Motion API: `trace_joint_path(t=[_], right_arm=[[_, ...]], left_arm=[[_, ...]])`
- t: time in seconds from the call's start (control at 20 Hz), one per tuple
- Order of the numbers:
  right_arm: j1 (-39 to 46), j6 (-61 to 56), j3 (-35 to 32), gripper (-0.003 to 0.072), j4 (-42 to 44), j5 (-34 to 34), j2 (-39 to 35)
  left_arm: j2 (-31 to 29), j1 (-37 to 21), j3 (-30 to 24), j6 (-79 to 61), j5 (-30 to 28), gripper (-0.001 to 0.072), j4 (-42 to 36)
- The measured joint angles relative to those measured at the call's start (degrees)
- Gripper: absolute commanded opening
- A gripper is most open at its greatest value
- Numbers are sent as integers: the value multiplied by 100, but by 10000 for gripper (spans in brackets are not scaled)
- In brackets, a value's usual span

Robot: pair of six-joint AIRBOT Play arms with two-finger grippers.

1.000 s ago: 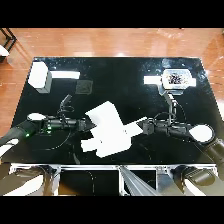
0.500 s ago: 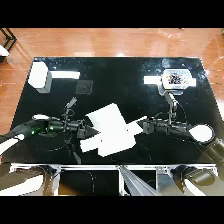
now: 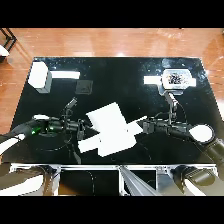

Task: Fold the box and place the chain.

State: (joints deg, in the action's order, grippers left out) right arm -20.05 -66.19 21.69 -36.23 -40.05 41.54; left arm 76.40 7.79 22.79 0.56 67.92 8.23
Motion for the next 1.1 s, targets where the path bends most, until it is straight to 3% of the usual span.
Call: trace_joint_path(t=[0.2,0.3,0.35,0.4,0.45,0.5,0.7,0.95,1.1], right_arm=[[0,-2,0,22,-15,-42,0],[0,0,0,22,-39,-74,0],[0,0,0,23,-44,-90,0],[0,-7,0,149,-44,-94,0],[0,-44,0,568,-44,-94,0],[17,-52,0,701,-50,-103,0],[490,-92,254,701,-601,-516,0],[1217,426,1036,701,-1886,-1768,0],[1344,994,1213,700,-2542,-2463,7]], left_arm=[[0,57,61,0,-109,404,48],[4,175,168,70,-133,213,149],[4,249,256,149,-140,180,238],[4,317,345,238,-149,125,339],[4,374,448,319,-157,96,472],[4,417,544,424,-155,54,588],[7,490,901,750,-107,28,1161],[-44,588,1235,551,-59,23,1834],[-264,728,1307,374,-367,23,2280]])
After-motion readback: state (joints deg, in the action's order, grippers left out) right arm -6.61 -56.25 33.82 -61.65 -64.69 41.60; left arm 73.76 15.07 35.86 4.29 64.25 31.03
